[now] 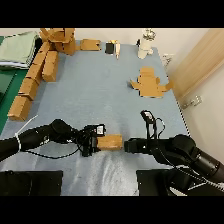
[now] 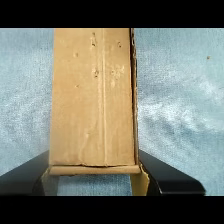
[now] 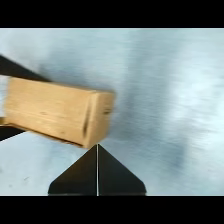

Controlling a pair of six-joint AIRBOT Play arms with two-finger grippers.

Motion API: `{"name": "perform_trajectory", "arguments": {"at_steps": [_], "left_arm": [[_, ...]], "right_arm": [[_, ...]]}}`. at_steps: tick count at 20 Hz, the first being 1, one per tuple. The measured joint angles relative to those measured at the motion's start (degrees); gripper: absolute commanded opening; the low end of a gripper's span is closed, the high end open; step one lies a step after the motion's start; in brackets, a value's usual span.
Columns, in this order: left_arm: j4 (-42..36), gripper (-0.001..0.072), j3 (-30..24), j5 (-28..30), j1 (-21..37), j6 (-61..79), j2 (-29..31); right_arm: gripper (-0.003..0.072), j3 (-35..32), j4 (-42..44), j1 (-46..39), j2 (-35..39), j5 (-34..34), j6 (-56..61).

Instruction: Fold the box.

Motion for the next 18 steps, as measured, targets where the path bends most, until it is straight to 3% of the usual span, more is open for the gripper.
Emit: {"name": "perform_trajectory", "arguments": {"at_steps": [7, 18], "left_arm": [[0.0, 0.0479, 0.0, 0.0, 0.0, 0.0, 0.0], [0.0, 0.0479, 0.0, 0.1, 0.0, -2.7, 2.6]], "right_arm": [[0.0002, 2.7, -5.3, -0.4, -4.7, -7.1, 7.7], [0.0002, 3.0, -6.4, -0.4, -6.3, -7.3, 14.9]]}}
